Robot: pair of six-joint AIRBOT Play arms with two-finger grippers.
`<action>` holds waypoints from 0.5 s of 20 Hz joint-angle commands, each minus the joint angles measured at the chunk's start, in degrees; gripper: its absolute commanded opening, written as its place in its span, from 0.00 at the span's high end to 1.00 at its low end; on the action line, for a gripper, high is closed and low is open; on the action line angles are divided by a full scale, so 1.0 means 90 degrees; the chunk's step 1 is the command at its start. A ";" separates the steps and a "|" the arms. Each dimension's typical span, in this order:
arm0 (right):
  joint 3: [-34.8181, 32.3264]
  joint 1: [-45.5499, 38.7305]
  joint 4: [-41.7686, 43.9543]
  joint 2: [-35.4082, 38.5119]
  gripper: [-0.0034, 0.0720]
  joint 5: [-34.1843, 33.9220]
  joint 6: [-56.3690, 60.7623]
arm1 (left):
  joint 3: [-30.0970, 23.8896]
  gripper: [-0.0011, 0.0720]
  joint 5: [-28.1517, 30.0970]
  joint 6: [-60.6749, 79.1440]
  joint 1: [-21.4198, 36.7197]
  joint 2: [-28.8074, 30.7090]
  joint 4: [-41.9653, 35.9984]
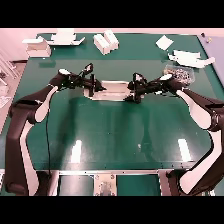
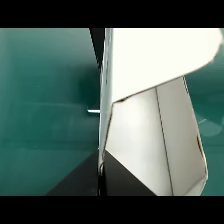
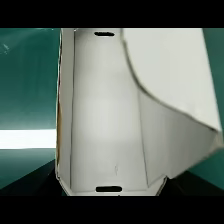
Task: Fold the box and place the chain.
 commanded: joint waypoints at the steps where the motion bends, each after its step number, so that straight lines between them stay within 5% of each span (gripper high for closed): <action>1: 0.0078 0.0090 0.0083 -0.0109 0.10 0.0070 -0.0017 | -0.0002 0.95 0.0039 -0.0002 0.0000 0.0000 0.0002; 10: 0.0160 0.0114 0.0083 -0.0245 0.10 0.0068 -0.0012 | -0.0002 0.95 0.0053 -0.0002 0.0000 0.0000 0.0002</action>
